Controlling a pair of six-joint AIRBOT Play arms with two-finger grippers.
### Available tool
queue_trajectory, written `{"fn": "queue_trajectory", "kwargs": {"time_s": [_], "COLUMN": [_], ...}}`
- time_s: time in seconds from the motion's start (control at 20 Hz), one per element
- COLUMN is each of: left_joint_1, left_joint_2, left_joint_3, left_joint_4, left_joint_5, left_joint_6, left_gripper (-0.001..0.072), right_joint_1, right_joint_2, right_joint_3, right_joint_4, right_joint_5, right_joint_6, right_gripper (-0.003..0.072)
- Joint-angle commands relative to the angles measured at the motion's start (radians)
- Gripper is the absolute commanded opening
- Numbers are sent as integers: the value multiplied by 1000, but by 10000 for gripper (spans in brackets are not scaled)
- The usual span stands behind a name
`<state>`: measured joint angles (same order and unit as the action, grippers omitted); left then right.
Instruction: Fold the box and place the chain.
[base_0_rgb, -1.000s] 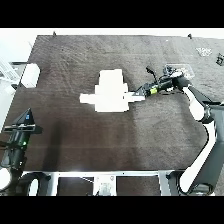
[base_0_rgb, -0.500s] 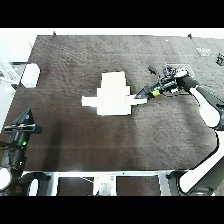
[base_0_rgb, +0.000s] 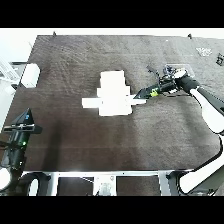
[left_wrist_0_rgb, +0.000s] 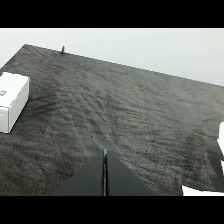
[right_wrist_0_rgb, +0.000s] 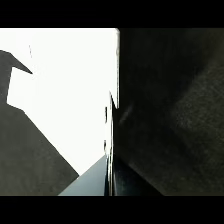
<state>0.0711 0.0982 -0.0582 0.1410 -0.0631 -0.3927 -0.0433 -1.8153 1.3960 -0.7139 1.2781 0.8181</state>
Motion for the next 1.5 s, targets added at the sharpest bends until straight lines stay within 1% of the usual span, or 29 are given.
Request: {"fn": "queue_trajectory", "kwargs": {"time_s": [0.0,0.25,0.3,0.35,0.4,0.45,0.5,0.75,0.8,0.9,1.0,1.1,1.25,1.35,1.45], "left_joint_1": [0,0,0,0,0,0,0,0,0,0,0,0,0,0,0], "left_joint_2": [1,1,1,1,1,1,1,-16,-29,-82,-187,-328,-625,-870,-1085], "left_joint_3": [1,1,1,3,3,3,3,16,40,119,214,316,499,647,786], "left_joint_4": [0,0,0,0,-1,-1,-1,9,24,100,137,137,137,138,144], "left_joint_5": [0,-1,-20,-66,-115,-158,-183,-193,-193,-207,-237,-277,-357,-466,-581], "left_joint_6": [0,0,0,0,-1,0,1,-21,-18,-18,-18,-18,-18,-18,-18], "left_gripper": [22,23,95,340,430,416,416,415,415,415,415,415,415,415,416], "right_joint_1": [9,11,11,11,11,12,11,11,11,11,11,11,11,11,10], "right_joint_2": [23,24,24,24,24,24,24,24,24,24,24,24,24,24,24], "right_joint_3": [-31,-32,-32,-32,-32,-32,-32,-43,-43,-44,-44,-44,-44,-44,-44], "right_joint_4": [-5,5,6,6,6,6,6,6,6,6,6,6,6,6,6], "right_joint_5": [-64,-86,-86,-86,-86,-85,-86,-93,-95,-94,-97,-100,-101,-101,-101], "right_joint_6": [-22,-6,1,13,12,12,12,24,24,24,24,23,23,23,23], "right_gripper": [7,7,7,8,8,7,8,8,8,8,9,9,10,10,10]}}
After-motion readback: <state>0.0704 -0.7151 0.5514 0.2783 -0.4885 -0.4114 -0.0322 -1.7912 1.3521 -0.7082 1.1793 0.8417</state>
